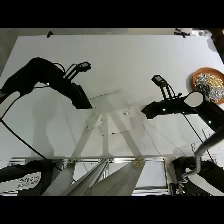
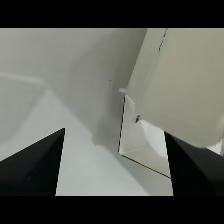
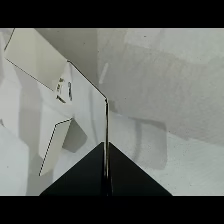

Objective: Fold the box and place the chain.

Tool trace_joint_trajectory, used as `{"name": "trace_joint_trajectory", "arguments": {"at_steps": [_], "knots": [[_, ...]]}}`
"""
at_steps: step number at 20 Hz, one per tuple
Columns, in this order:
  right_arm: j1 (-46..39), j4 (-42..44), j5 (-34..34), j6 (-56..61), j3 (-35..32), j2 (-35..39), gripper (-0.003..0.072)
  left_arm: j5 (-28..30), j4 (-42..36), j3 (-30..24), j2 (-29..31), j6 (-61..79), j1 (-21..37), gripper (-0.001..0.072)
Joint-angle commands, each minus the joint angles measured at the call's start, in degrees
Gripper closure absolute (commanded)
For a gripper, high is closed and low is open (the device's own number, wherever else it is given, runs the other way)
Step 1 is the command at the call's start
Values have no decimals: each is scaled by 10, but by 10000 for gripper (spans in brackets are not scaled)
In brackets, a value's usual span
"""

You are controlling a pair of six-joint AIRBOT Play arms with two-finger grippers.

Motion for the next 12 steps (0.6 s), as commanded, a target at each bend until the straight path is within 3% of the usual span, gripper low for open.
{"name": "trace_joint_trajectory", "arguments": {"at_steps": [1,4,10,12], "knots": [[0,0,0,0,0,0,674,-42,-51,-55,-2,56,-12,3],[0,0,2,2,0,0,674,-80,-139,-93,-3,126,-18,3],[0,0,3,3,0,0,674,-187,-166,-110,-3,153,-34,4],[0,0,3,3,0,0,674,-198,-198,-110,-7,178,-38,7]]}}
